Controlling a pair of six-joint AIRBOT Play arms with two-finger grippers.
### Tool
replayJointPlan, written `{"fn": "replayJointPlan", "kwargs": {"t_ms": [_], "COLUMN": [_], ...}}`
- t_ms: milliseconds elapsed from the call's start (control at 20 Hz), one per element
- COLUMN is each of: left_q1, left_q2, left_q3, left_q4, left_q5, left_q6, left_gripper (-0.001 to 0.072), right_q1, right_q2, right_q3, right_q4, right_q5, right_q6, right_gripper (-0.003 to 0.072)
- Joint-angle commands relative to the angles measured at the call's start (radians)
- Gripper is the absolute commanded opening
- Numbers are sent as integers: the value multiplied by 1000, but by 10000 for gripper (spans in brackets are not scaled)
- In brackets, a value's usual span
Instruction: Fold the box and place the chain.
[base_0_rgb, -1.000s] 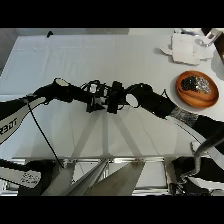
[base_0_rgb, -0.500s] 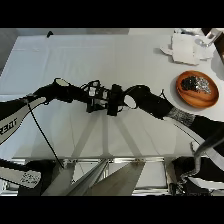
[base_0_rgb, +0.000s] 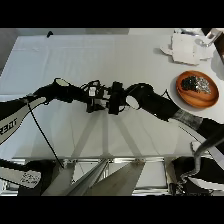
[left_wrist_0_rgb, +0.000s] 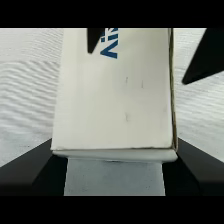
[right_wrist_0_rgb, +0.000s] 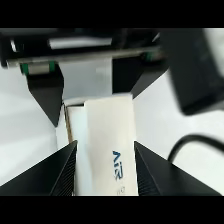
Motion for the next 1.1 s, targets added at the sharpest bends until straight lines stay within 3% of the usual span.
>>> {"fn": "replayJointPlan", "kwargs": {"t_ms": [0, 150, 250, 300, 350, 650, 1050], "left_q1": [0, 0, 0, 0, 0, 0, 0], "left_q2": [0, 0, 0, 0, 0, 0, 0], "left_q3": [0, 0, 0, 0, 0, 0, 0], "left_q4": [0, 0, 0, 0, 0, 0, 0], "left_q5": [2, 2, 2, 2, 2, 2, 2], "left_q6": [0, 0, 0, 0, 0, 0, 0], "left_gripper": [393, 393, 393, 393, 393, 393, 393], "right_q1": [0, -25, -68, -87, -102, -119, -118], "right_q2": [53, 60, 53, 48, 42, -54, -129], "right_q3": [1, 1, 1, 1, 1, 1, 1], "right_q4": [-20, 14, 108, 174, 251, 617, 624], "right_q5": [-7, -7, -9, -10, -10, 29, 102], "right_q6": [34, 167, 264, 299, 325, 336, 387], "right_gripper": [399, 380, 190, 61, 8, 6, 7]}}
